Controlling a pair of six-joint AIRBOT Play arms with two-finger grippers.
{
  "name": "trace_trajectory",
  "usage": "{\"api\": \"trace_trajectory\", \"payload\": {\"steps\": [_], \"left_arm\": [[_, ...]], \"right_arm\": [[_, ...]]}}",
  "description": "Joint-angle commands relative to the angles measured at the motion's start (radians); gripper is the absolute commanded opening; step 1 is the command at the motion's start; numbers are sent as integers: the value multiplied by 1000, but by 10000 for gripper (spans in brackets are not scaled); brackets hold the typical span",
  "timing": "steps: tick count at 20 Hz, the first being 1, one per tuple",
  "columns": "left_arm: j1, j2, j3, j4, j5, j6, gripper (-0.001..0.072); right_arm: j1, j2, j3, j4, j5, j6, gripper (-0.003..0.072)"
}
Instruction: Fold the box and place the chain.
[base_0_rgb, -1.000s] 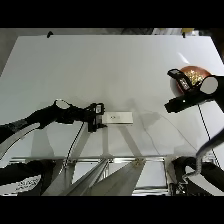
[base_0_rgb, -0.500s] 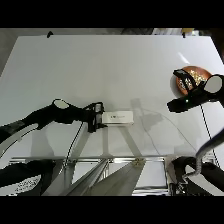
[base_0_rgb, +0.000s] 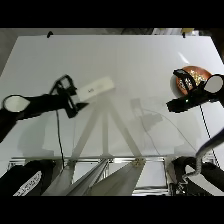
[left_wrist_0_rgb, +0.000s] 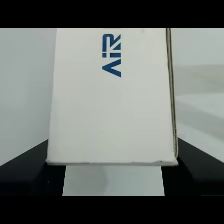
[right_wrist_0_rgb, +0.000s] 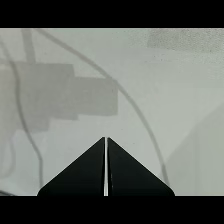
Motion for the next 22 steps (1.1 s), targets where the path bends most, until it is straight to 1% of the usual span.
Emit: {"api": "trace_trajectory", "payload": {"steps": [1, 2, 4, 5, 7, 8, 9, 11, 13, 15, 17, 18, 19, 20, 22], "left_arm": [[286, 145, 1, 113, -24, -256, 248], [377, 156, 1, 142, -41, -308, 248], [545, 154, 0, 207, -39, -461, 248], [616, 143, 0, 228, -36, -531, 249], [716, 103, 0, 269, -49, -610, 252], [745, 76, 0, 299, -61, -639, 255], [764, 44, 0, 343, -78, -669, 273], [774, -28, 0, 452, -116, -749, 272], [774, -97, 0, 534, -148, -819, 273], [774, -148, 0, 565, -161, -842, 274], [774, -169, 0, 579, -164, -841, 283], [773, -172, 0, 583, -164, -841, 319], [773, -172, -2, 583, -163, -841, 387], [773, -172, -5, 583, -164, -841, 437], [771, -172, -13, 582, -164, -841, 580]], "right_arm": [[-1, 1, 0, 1, 0, 0, 17], [-1, 1, 0, 1, 0, 0, 17], [-1, 1, 0, 2, 0, 0, 17], [-1, 1, 0, 2, 0, 0, 17], [-1, 1, 0, 1, 0, 0, 17], [-1, 1, 0, 2, 0, 0, 17], [-1, 1, 0, 2, 0, 0, 17], [-1, 1, 0, 2, 0, 0, 17], [-1, 1, 0, 2, 0, 0, 17], [-1, 1, 0, 2, 1, 0, 17], [-1, 1, 0, 0, 3, 0, 17], [-1, 1, 0, 1, 2, 0, 17], [-1, 1, 0, 1, 3, 0, 17], [-1, 1, 0, 1, 3, 0, 17], [-1, 1, 0, 0, 3, 0, 17]]}}
